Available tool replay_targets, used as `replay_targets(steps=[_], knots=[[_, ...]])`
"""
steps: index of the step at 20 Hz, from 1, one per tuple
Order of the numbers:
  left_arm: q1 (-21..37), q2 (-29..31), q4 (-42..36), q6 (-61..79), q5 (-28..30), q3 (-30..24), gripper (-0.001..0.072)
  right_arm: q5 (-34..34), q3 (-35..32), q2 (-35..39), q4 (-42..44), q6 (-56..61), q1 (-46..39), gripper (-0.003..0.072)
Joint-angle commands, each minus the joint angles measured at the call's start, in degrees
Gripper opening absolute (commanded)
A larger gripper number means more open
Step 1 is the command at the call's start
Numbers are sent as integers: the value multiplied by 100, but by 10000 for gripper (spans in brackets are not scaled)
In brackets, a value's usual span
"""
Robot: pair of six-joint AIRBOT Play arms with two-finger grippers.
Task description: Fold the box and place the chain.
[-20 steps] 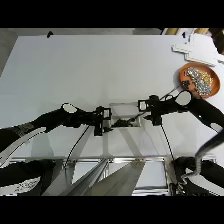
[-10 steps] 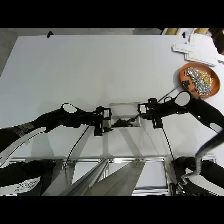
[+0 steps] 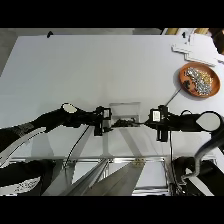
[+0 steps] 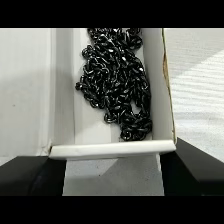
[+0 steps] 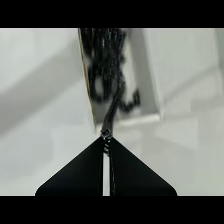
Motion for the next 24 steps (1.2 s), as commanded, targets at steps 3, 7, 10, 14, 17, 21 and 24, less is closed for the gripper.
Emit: replay_targets(steps=[3,7,10,14,17,21,24], knots=[[0,2,2,2,2,0,14,-407,-256,393,2439,-229,7,15],[0,2,2,2,2,0,14,-409,-256,197,3416,-745,7,15],[0,2,2,2,2,0,14,-531,-256,-282,3373,-848,234,15],[0,2,2,2,2,0,14,-1613,-256,-1167,2929,-798,1036,16],[0,2,2,2,0,0,14,-1814,-256,-1624,2868,-769,1143,71],[0,2,2,2,2,0,14,-1447,-35,-1606,2188,-328,1141,209],[0,2,2,2,2,0,14,-852,669,-1552,590,664,933,235]])
